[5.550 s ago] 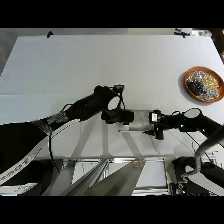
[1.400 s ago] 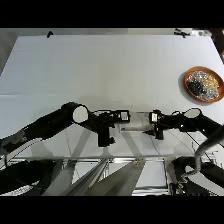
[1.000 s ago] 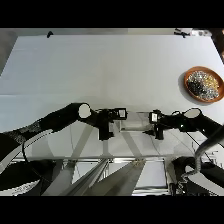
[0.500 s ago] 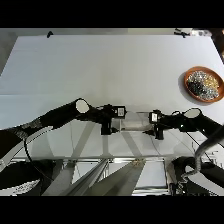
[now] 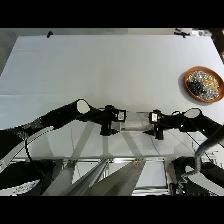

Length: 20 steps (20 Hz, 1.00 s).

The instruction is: Fold the box and place the chain.

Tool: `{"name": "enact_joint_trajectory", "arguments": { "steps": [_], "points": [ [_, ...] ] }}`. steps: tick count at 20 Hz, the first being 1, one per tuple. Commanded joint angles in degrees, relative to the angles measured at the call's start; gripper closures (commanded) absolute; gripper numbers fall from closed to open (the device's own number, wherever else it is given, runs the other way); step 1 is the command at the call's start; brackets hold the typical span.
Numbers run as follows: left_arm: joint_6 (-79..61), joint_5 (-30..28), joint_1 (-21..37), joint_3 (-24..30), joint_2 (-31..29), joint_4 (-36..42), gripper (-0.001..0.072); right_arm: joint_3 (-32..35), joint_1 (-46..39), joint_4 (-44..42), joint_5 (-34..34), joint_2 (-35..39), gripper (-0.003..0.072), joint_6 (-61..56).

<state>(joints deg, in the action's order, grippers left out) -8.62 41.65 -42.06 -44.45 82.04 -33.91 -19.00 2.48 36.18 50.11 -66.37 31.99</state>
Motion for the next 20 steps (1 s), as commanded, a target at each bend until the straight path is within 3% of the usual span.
{"name": "enact_joint_trajectory", "arguments": {
  "steps": [1, 7, 13, 20],
  "points": [
    [-0.28, 1.05, -0.17, 0.02, 0.04, -0.44, 0.0004, 0.02, 0.02, 0.0, 0.02, 0.0, 0.0328, 0.0],
    [6.4, 2.05, -0.24, 0.02, 0.7, 0.92, 0.0002, 0.02, 0.02, 0.0, 0.02, 0.0, 0.0328, 0.0],
    [7.58, -2.49, -2.89, 0.02, 2.82, 4.98, 0.0003, 0.02, 0.02, 0.0, 0.02, 0.0, 0.0328, 0.0],
    [7.61, -3.91, -3.39, 0.02, 4.48, 6.03, 0.001, 0.02, 0.02, 0.0, 0.02, 0.0, 0.0328, 0.0]
  ]
}}
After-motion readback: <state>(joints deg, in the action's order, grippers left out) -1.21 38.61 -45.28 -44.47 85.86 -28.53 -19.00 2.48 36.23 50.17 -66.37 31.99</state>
